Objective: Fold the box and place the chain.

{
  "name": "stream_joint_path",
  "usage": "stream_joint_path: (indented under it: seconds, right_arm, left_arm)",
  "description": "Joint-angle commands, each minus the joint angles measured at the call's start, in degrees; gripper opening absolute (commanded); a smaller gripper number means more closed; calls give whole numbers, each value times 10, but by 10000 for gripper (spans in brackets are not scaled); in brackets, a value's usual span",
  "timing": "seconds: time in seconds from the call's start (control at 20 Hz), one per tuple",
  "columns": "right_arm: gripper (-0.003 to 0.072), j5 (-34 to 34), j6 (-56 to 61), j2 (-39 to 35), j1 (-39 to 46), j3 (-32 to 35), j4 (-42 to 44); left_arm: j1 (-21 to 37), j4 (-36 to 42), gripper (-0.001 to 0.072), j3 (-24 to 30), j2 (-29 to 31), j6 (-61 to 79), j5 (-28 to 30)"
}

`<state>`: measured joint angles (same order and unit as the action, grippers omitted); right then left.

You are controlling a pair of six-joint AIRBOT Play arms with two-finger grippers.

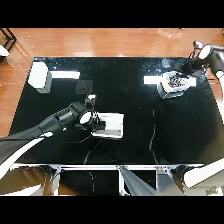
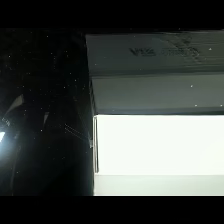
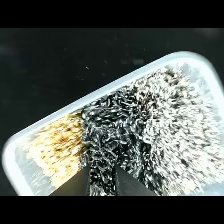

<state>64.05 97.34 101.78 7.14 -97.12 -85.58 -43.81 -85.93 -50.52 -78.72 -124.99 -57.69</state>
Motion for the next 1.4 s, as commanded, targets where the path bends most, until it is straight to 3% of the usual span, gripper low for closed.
stream_joint_path:
  seconds: [0.0,0.35,0.75,1.1,1.35]
  right_arm:
    - [21,3,-28,-66,0,-1,1]
    - [21,14,-52,-215,-1,-1,7]
    - [20,59,-109,-397,-1,-1,113]
    - [21,122,-117,-484,-45,-1,142]
    - [20,204,-116,-497,-99,2,176]
  left_arm:
    - [0,1,28,0,0,0,-7]
    - [0,1,28,0,0,0,-12]
    - [0,-1,28,0,0,0,-11]
    - [0,-4,26,-3,0,-15,-16]
    - [0,-24,26,-21,0,-37,-17]
